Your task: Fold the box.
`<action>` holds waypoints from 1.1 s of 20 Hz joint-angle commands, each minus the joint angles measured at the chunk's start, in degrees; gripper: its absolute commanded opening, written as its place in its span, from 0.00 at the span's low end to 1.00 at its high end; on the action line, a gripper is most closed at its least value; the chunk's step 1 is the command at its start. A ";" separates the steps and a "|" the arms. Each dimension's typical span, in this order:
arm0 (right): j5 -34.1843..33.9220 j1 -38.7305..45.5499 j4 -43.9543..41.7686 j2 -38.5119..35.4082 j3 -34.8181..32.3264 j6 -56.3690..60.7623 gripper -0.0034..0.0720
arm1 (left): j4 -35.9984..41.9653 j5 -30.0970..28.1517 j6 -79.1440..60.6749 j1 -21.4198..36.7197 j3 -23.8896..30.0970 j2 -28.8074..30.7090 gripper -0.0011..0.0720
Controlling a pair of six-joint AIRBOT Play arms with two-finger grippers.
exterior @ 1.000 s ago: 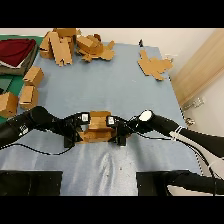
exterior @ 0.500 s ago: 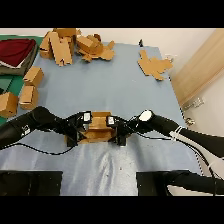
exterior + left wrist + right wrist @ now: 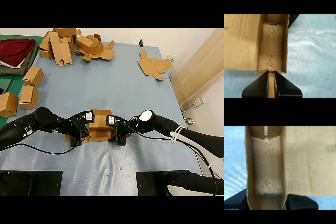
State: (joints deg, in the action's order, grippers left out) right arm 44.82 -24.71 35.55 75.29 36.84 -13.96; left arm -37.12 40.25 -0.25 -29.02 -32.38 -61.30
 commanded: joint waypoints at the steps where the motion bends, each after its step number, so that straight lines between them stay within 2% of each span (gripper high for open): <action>1: 0.20 -0.02 -0.02 0.00 0.00 0.00 0.67 | 2.73 -0.94 -2.12 -1.01 -0.07 -1.60 0.16; 7: 0.20 -0.02 0.00 0.00 -0.02 0.00 0.67 | 2.71 -2.23 -2.10 -2.56 -0.04 -1.73 0.16; 8: 0.17 -0.02 0.00 0.00 0.00 0.02 0.67 | 2.71 -2.23 -2.10 -2.56 -0.04 -1.73 0.23; 10: 0.20 -0.02 0.00 0.00 0.00 0.02 0.67 | 2.62 -3.80 -2.10 -2.56 -0.04 -1.75 0.52; 17: 0.17 -0.02 0.00 0.00 -0.02 0.02 0.67 | 2.64 -3.82 -2.05 -2.56 -0.07 -1.75 0.53; 18: 0.17 -0.02 0.00 0.00 -0.02 0.02 0.67 | 2.64 -3.87 -2.05 -2.56 -0.04 -1.75 0.71; 19: 0.20 -0.02 0.00 0.00 -0.02 0.02 0.67 | 2.69 -4.02 -1.68 -2.56 -0.04 -1.75 0.85; 22: 0.17 -0.02 0.00 0.00 -0.02 0.02 0.67 | 2.64 -4.20 -1.38 -2.56 -0.07 -1.75 0.85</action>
State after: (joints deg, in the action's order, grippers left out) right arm 44.99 -24.71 35.57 75.29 36.84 -13.93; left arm -34.44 36.40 -2.09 -31.57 -32.38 -63.00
